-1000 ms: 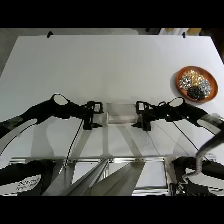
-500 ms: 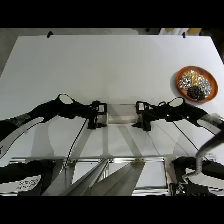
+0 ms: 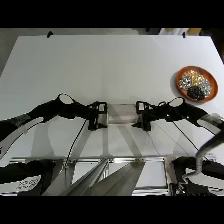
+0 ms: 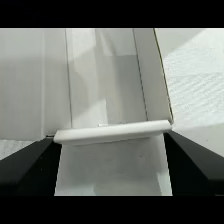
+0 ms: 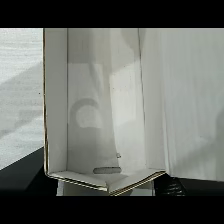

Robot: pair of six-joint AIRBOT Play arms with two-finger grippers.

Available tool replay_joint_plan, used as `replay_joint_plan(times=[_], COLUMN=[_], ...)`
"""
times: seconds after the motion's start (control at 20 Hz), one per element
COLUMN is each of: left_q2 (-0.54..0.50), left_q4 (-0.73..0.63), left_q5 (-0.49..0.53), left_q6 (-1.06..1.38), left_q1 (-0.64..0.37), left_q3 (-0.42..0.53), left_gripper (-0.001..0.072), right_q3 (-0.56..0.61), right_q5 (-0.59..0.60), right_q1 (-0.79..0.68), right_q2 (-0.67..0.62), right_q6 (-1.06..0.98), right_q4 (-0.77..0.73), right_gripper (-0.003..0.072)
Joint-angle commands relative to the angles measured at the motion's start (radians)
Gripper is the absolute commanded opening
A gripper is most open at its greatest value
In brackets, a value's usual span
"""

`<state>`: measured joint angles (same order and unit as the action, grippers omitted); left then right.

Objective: Fold the box and place the chain.

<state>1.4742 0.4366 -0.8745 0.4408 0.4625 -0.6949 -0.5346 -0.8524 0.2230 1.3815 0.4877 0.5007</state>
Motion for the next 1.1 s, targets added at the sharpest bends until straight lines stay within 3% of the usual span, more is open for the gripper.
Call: replay_joint_plan(times=[0.0, 0.5, 0.55, 0.65, 0.7, 1.05], left_q2=[0.006, 0.036, 0.039, 0.039, 0.039, 0.039], left_q4=[-0.029, -0.062, -0.062, -0.061, -0.060, -0.062], left_q5=[0.014, 0.062, 0.074, 0.082, 0.081, 0.077], left_q6=[-0.021, 0.030, 0.030, 0.027, 0.027, 0.027], left_q1=[0.002, 0.043, 0.043, 0.043, 0.043, 0.044], left_q3=[-0.001, -0.001, -0.001, -0.001, -0.001, -0.001], left_gripper=[0.0704, 0.0686, 0.0595, 0.0242, 0.0126, 0.0153], right_q3=[0.000, 0.000, 0.000, 0.000, 0.000, 0.000], right_q5=[0.000, 0.000, 0.000, 0.000, 0.000, 0.000], right_q1=[0.000, 0.000, 0.000, 0.000, 0.000, 0.000], right_q2=[-0.001, -0.001, -0.001, -0.001, -0.001, -0.001], right_q6=[0.000, 0.000, 0.000, 0.000, 0.000, 0.000], right_q4=[0.000, 0.000, 0.000, 0.000, 0.000, 0.000], right_gripper=[0.0399, 0.0399, 0.0399, 0.0399, 0.0399, 0.0399])
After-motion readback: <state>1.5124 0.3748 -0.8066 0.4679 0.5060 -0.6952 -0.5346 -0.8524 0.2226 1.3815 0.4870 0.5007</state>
